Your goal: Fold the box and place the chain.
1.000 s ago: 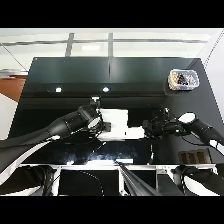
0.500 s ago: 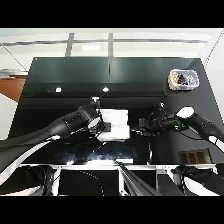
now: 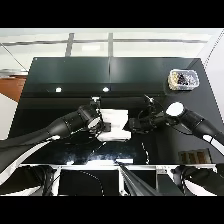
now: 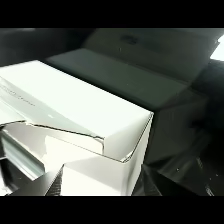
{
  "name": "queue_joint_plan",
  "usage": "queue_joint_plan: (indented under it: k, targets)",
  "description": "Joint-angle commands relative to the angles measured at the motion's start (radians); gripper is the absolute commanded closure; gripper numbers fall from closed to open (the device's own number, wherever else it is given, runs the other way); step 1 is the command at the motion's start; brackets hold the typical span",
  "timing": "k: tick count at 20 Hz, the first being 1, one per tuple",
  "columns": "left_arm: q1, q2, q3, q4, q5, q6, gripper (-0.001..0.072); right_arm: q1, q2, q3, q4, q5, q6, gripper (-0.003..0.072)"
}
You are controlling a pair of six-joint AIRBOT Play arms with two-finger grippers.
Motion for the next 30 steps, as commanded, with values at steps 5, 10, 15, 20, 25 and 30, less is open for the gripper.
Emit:
queue_joint_plan:
  k: [5, 10, 15, 20, 25, 30]
  targets:
    - [0.0, 0.0, 0.001, 0.001, -0.002, 0.0, 0.0677, 0.099, -0.001, 0.025, -0.128, -0.045, 0.124, 0.0316]
    - [0.0, 0.0, 0.001, 0.001, -0.002, 0.0, 0.0678, 0.163, -0.001, 0.095, -0.35, -0.053, 0.322, 0.0316]
    - [0.0, 0.0, 0.001, 0.001, -0.002, 0.0, 0.0678, 0.217, -0.01, 0.156, -0.455, -0.04, 0.467, 0.0316]
    - [0.0, 0.0, 0.001, 0.0, -0.002, 0.0, 0.0678, 0.288, -0.058, 0.216, -0.569, 0.025, 0.557, 0.0316]
    - [0.0, 0.0, 0.001, 0.0, -0.002, 0.0, 0.0677, 0.324, -0.078, 0.223, -0.583, 0.021, 0.595, 0.0316]
    - [0.0, 0.0, 0.001, 0.0, -0.002, 0.0, 0.0678, 0.331, -0.081, 0.223, -0.586, 0.033, 0.634, 0.0317]
